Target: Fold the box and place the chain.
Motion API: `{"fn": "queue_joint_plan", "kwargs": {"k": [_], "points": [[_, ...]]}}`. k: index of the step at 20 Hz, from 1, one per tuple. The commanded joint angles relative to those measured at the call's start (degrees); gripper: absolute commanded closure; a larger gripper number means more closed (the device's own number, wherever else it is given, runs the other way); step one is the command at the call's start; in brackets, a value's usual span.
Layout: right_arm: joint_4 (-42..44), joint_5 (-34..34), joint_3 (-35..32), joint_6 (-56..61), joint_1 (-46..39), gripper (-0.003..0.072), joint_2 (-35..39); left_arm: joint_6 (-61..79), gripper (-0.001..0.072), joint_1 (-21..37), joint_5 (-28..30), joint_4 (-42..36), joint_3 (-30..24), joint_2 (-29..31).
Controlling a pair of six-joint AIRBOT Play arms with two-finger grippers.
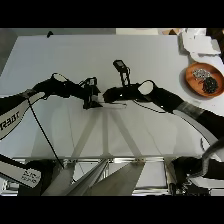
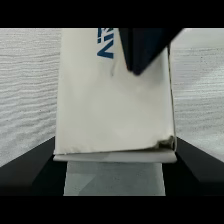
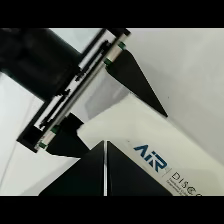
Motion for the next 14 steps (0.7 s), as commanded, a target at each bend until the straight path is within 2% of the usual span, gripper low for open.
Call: {"fn": "queue_joint_plan", "kwargs": {"k": [1,10,14], "points": [[0.1,1.3,0.1,3.3,0.7,0.0677,-2.6,0.0,0.0433,0.0,0.0,0.0,0.0,0.0],[-1.7,-3.4,0.0,3.3,2.7,0.0679,-3.3,0.0,0.0433,0.0,0.0,0.0,0.0,0.0],[-1.7,-6.1,0.0,2.9,2.1,0.0679,-0.1,0.0,0.0433,0.0,0.0,0.0,0.0,0.0]]}}
